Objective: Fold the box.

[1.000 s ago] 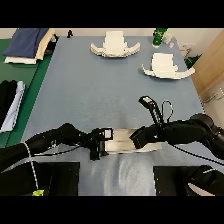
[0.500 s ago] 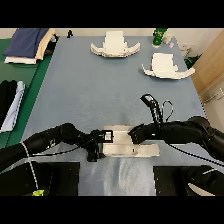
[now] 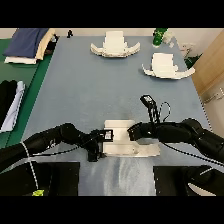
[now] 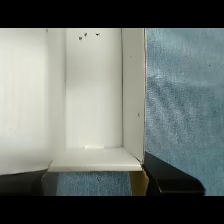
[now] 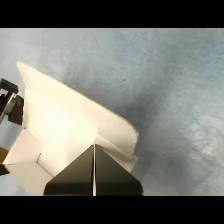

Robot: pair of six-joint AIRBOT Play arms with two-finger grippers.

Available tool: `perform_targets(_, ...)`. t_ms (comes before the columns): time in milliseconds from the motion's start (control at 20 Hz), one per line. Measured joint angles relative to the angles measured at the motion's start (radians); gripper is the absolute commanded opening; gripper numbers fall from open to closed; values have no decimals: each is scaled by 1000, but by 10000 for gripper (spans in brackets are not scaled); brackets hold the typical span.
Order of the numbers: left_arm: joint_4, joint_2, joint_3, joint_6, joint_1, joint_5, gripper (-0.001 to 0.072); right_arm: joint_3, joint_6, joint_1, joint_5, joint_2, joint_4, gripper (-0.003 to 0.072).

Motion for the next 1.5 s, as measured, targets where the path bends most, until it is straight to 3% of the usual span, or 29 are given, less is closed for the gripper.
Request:
perform_targets(350, -11, -14, -2, -3, -1, 9, 464, -6, -2, 29, 41, -91, -1, 5)
perform_targets(1100, -12, -15, -2, -4, -1, 14, 464, -50, -3, 75, 50, -106, 0, 5)
perform_targets(1500, -13, -15, -3, -5, -1, 15, 464, -20, -23, 76, -9, 5, -51, 5)
